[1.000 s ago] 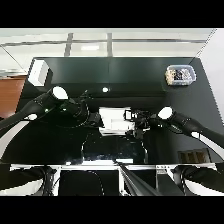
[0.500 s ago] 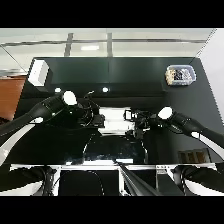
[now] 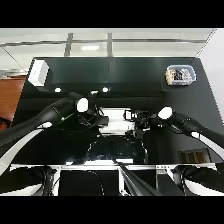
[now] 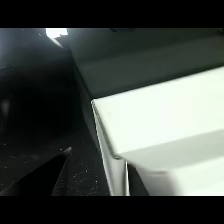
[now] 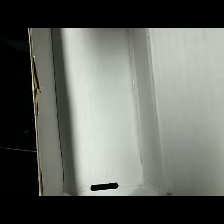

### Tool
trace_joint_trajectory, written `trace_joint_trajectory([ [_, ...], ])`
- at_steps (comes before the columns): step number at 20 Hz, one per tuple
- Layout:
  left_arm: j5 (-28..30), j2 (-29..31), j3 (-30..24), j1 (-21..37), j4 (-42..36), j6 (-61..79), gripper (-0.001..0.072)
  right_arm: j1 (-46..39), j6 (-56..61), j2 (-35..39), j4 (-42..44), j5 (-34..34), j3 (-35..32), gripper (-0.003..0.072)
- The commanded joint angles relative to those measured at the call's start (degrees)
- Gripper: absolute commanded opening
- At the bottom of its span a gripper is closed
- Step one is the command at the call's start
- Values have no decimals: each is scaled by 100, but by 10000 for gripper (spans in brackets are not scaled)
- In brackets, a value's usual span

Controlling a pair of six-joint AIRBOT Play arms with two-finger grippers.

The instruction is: Fold the box and place the chain.

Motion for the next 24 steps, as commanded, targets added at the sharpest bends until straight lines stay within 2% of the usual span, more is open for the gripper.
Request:
trace_joint_trajectory([
  [1, -37, -68, 162, -457, 756, -1071, 394, 2, 2, 2, 0, 2, 4, 66],
  [2, -37, -94, 192, -533, 778, -1255, 381, 2, 2, 2, 0, 2, 4, 66],
  [3, -57, -151, 243, -610, 748, -1311, 329, 2, 2, 2, 2, 2, 4, 66],
  [7, -557, -533, 649, -763, 754, -1311, 329, 2, 2, 2, 0, 2, 4, 66],
  [12, -525, -544, 669, -723, 782, -1534, 329, 2, 2, 2, 0, 2, 4, 66],
  [13, -520, -544, 669, -715, 787, -1578, 296, 2, 2, 2, 0, 2, 4, 66],
  [14, -522, -544, 669, -699, 793, -1576, 128, 2, 2, 2, 0, 2, 4, 66],
  [15, -522, -542, 669, -693, 789, -1576, 41, 2, 4, 2, 4, -11, 4, 66],
  [18, -525, -542, 671, -693, 789, -1576, 24, 2, 4, 2, 11, -15, 4, 66],
  [19, -525, -542, 671, -693, 787, -1576, 26, 2, 4, 2, 11, -15, 4, 66],
  [20, -527, -540, 671, -682, 732, -1576, 75, 2, 4, 2, 11, -15, 4, 66],
  [22, -527, -538, 671, -669, 669, -1576, 406, 2, 4, 2, 11, -15, 4, 66],
  [24, -527, -538, 671, -669, 706, -1578, 411, 2, 4, 2, 11, -15, 4, 66],
])
